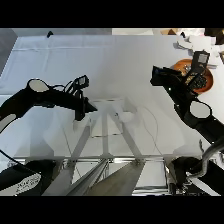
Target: Fold the box and place the chain.
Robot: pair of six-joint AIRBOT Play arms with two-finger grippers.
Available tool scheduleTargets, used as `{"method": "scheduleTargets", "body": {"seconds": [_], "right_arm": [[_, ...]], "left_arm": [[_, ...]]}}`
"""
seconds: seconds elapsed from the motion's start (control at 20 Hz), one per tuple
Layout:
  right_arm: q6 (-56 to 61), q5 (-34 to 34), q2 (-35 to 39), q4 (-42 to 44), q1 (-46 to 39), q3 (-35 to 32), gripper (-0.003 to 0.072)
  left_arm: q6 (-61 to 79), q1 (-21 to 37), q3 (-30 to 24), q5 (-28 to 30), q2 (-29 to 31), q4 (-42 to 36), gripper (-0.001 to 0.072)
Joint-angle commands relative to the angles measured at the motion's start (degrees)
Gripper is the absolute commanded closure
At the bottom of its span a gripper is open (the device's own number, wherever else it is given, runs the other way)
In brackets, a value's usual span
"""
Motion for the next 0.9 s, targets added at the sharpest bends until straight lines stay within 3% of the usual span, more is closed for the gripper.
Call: {"method": "scheduleTargets", "body": {"seconds": [0.0,0.15,0.4,0.65,0.85], "right_arm": [[0.0,-0.1,0.0,0.1,0.0,0.0,0.0228],[0.0,-0.1,0.0,0.0,0.0,0.0,0.0228],[0.0,-0.1,-0.3,0.0,0.0,0.0,0.0228],[0.0,-0.1,-1.3,0.0,0.0,0.0,0.0229],[0.0,0.3,-1.5,0.1,0.0,0.0,0.0229]], "left_arm": [[12.6,-1.0,-0.5,4.6,-4.2,-13.4,0.0701],[14.4,-1.1,-0.5,7.0,-6.8,-17.9,0.0702],[15.0,-1.0,-0.5,10.4,-7.6,-7.7,0.0703],[14.2,-0.9,1.5,3.2,-7.5,-5.4,0.0703],[10.9,-0.9,7.6,3.0,-8.1,-0.7,0.0704]]}}
